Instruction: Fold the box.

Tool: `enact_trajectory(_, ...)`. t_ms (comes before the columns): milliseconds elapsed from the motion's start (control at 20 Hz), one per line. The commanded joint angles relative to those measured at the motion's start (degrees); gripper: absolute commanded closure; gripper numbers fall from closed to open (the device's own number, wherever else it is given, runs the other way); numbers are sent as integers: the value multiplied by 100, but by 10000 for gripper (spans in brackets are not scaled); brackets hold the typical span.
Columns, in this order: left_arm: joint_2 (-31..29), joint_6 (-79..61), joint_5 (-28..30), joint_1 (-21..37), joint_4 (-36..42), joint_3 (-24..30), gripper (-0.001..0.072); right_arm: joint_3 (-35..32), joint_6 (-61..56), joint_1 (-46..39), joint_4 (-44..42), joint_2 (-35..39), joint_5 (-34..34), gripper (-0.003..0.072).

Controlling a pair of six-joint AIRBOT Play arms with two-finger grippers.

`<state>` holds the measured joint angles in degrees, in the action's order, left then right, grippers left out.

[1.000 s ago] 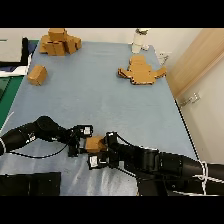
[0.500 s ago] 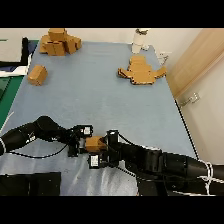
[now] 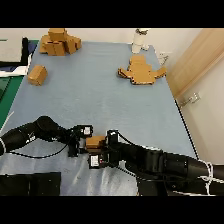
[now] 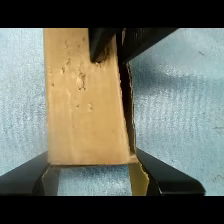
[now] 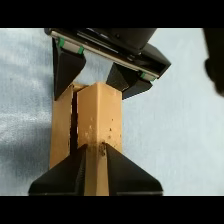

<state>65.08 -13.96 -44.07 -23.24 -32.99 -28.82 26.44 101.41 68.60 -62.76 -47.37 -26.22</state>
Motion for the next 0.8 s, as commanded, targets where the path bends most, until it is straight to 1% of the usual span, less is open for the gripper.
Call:
enact_trajectory(0, 0, -2, 7, 2, 0, 0, 300, 2, -2, 9, -44, -164, -26, 506)
enact_trajectory(150, -2, -2, 4, 2, 0, 0, 301, 2, 2, 28, -374, -151, -9, 506)
enact_trajectory(300, 0, -2, 7, 2, 0, 0, 300, 2, 0, 212, -511, -149, -74, 504)
enact_trajectory(350, 0, -2, 7, 2, 0, 0, 301, 2, 0, 271, -599, -149, -103, 493)
enact_trajectory(400, -2, -2, 4, 2, 0, 0, 301, 2, 2, 326, -695, -153, -164, 434)
enact_trajectory(450, -2, -2, 7, 2, 0, 0, 301, 2, 0, 339, -734, -155, -234, 422)
enact_trajectory(500, 0, -2, 4, 2, 0, 0, 301, 4, 0, 337, -721, -146, -289, 404)
enact_trajectory(750, -2, -2, 7, 2, 0, 0, 301, 22, -2, 321, -455, 234, -472, 403)
